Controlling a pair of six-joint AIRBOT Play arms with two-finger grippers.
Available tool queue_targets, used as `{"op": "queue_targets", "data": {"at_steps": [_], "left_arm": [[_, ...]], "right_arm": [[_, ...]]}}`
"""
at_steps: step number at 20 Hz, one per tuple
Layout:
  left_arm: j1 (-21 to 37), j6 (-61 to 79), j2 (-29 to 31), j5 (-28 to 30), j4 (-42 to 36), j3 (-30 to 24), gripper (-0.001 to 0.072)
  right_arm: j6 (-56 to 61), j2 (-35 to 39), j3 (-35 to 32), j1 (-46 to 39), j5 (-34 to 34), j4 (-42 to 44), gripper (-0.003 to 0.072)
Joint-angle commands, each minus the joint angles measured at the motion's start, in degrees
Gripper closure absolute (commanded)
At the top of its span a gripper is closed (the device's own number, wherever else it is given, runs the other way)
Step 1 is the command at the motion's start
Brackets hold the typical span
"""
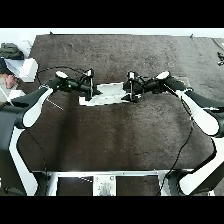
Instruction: Fold the box and place the chain.
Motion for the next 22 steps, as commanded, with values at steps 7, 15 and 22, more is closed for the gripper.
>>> {"op": "queue_targets", "data": {"at_steps": [7, 15, 22], "left_arm": [[0.04, 0.00, -0.02, 0.04, 0.00, -0.02, 0.0697], [0.04, 0.00, -0.02, 0.04, 0.02, -0.02, 0.0697], [0.04, 0.00, -0.02, 0.04, 0.00, -0.02, 0.0697]], "right_arm": [[2.69, -4.66, 3.78, 0.50, 8.90, 0.28, 0.0095], [3.37, -6.05, 3.78, 0.92, 5.90, 0.22, 0.0095], [3.32, -6.19, 3.76, 1.33, 5.55, 0.15, 0.0096]]}}
